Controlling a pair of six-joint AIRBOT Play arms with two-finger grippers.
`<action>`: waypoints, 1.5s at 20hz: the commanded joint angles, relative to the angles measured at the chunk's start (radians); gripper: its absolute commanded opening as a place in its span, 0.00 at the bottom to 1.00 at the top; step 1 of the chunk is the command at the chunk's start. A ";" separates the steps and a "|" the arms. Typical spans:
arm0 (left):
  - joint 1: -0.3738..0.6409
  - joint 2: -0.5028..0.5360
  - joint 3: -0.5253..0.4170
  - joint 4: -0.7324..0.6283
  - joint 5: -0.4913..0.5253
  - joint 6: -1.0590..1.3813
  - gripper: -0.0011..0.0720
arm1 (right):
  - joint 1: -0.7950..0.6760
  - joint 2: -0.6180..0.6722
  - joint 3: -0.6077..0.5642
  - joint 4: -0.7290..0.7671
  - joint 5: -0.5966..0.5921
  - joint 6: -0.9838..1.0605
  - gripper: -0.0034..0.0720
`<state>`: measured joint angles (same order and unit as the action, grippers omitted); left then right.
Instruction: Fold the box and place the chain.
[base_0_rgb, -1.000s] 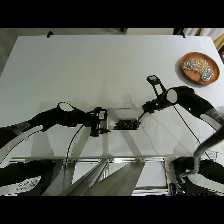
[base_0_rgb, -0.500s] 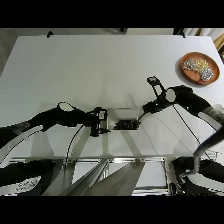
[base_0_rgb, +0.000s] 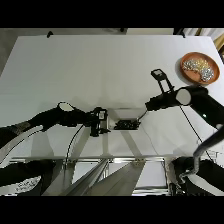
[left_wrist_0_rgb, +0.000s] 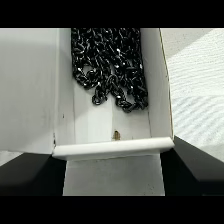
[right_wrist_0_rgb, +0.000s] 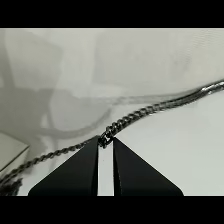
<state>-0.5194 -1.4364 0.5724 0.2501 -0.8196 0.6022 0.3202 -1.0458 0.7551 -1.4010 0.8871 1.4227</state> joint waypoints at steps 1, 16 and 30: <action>0.000 0.001 0.000 -0.003 0.000 0.000 0.30 | 0.018 0.214 0.000 0.017 0.048 -0.063 0.06; 0.000 0.001 0.000 -0.003 0.000 0.000 0.30 | 0.268 0.500 0.000 0.370 -0.019 -0.228 0.06; 0.000 0.000 0.000 -0.003 0.000 0.000 0.30 | 0.271 0.117 -0.002 0.378 -0.002 -0.359 0.07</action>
<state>-0.5198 -1.4364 0.5724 0.2470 -0.8196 0.6018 0.5884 -0.8940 0.7540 -1.0248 0.8711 1.1049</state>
